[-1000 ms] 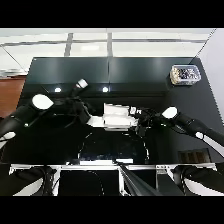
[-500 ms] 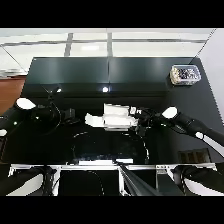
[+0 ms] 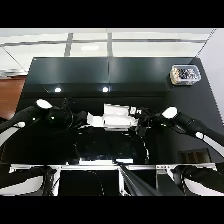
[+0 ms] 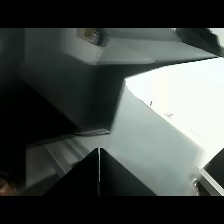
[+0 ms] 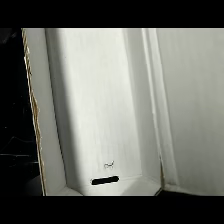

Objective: Fold the box and place the chain.

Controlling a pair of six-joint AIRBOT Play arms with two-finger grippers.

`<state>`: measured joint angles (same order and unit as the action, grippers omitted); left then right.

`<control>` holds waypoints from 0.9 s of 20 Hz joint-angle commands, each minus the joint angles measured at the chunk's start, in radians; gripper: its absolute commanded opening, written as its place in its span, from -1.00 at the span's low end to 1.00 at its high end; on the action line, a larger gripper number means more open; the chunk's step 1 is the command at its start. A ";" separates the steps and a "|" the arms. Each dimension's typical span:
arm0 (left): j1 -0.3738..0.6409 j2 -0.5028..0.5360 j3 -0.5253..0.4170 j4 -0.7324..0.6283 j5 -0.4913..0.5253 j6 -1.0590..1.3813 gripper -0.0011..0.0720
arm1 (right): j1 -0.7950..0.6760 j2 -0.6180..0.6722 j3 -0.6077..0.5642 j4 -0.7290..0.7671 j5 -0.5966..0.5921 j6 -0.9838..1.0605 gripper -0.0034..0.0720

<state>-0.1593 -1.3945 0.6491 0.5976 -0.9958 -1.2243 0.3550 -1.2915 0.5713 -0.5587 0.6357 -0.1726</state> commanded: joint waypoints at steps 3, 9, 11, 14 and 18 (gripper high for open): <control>-0.020 -0.026 0.072 -0.014 -0.017 0.069 -0.90 | 0.001 0.001 0.001 0.000 0.000 0.000 0.34; -0.009 -0.026 0.144 -0.060 -0.065 0.095 -0.41 | 0.001 0.001 0.001 0.000 0.000 0.000 0.34; -0.009 -0.026 0.152 -0.092 -0.066 0.096 0.61 | 0.001 0.001 0.001 0.000 0.000 0.000 0.34; -0.039 -0.026 0.154 -0.089 -0.072 0.096 0.61 | 0.001 0.001 0.001 0.000 0.000 0.000 0.34; -0.115 -0.026 0.155 -0.085 -0.033 0.101 0.46 | 0.001 0.001 0.001 0.000 0.000 0.000 0.34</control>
<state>-0.2329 -1.4197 0.8005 0.5152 -1.0538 -1.1278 0.3550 -1.2915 0.5713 -0.5587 0.6357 -0.1730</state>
